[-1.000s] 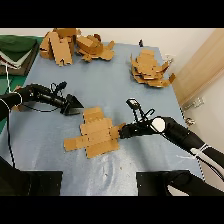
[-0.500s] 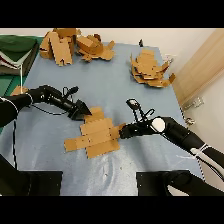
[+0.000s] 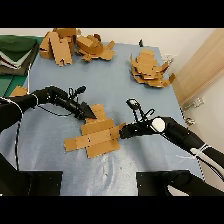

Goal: Fold the box.

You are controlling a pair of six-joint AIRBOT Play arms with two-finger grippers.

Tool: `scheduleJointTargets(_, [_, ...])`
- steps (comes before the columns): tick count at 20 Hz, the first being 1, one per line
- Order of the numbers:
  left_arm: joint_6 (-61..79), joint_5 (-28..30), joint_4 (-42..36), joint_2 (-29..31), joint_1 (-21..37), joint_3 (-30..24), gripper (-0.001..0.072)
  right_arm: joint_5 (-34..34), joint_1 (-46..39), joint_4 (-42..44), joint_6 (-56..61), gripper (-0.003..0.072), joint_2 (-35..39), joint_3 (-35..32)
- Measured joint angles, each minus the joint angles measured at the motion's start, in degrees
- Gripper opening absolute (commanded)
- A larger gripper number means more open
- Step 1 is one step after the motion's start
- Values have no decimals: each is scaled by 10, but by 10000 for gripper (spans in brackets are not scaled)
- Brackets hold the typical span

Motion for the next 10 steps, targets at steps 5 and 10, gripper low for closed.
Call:
scheduleJointTargets(5, [22,12,7,0,12,0,267,-1,0,-1,1,4,0,0])
scheduleJointTargets(10, [46,18,14,0,40,0,14,-3,1,-4,5,4,0,0])
